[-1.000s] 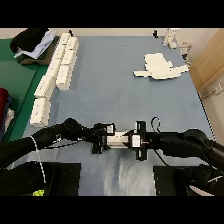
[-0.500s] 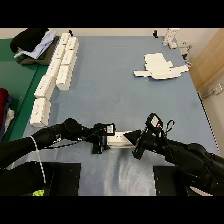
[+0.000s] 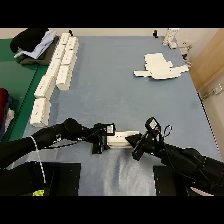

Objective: Fold the box.

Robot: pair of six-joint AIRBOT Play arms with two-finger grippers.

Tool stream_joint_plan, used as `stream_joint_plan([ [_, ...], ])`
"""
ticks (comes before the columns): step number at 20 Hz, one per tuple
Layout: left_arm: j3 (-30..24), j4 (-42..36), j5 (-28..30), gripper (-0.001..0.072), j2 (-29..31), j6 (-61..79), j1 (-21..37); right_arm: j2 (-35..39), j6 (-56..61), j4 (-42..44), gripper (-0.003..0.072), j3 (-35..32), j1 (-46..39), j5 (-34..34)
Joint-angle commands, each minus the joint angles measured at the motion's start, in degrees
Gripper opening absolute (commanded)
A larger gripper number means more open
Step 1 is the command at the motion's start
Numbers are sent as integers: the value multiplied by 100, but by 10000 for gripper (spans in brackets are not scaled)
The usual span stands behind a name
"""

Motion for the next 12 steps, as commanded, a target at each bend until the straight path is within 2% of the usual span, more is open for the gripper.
stream_joint_plan([
  [1, -2, 0, 0, 455, -2, 0, -2, -55, 46, 2, 3, -44, 13, -146],
  [12, -2, 0, 0, 455, -2, 2, -2, -188, 278, -4, 3, -236, 11, -166],
])
